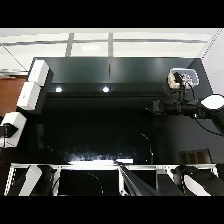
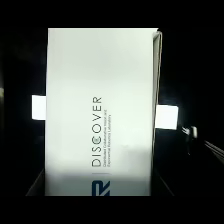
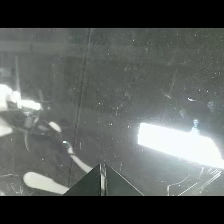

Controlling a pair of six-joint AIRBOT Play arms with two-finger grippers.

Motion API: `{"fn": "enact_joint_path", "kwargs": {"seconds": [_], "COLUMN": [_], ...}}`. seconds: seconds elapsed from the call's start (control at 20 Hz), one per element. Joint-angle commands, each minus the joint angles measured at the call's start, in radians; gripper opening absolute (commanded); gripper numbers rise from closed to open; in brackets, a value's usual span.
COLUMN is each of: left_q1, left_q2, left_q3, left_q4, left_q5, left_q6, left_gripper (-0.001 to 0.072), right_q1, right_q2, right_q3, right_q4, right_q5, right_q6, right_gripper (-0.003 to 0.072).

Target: Fold the box and place the chain.

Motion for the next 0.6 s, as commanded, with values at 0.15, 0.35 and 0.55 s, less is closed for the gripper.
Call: {"fn": "enact_joint_path", "kwargs": {"seconds": [0.15, 0.35, 0.55], "left_q1": [-0.024, -0.132, -0.148], "left_q2": [-0.151, -0.213, -0.217], "left_q3": [0.0, 0.0, 0.0], "left_q4": [-0.134, -0.133, -0.152], "left_q5": [0.173, 0.269, 0.341], "left_q6": [0.194, 0.172, 0.152], "left_gripper": [0.0285, 0.0286, 0.0336], "right_q1": [0.0, 0.0, 0.0], "right_q2": [0.0, 0.0, 0.0], "right_q3": [0.0, 0.0, 0.0], "right_q4": [0.003, 0.003, 0.003], "right_q5": [-0.014, -0.013, -0.013], "right_q6": [0.041, 0.052, 0.056], "right_gripper": [0.0043, 0.0043, 0.0043]}}
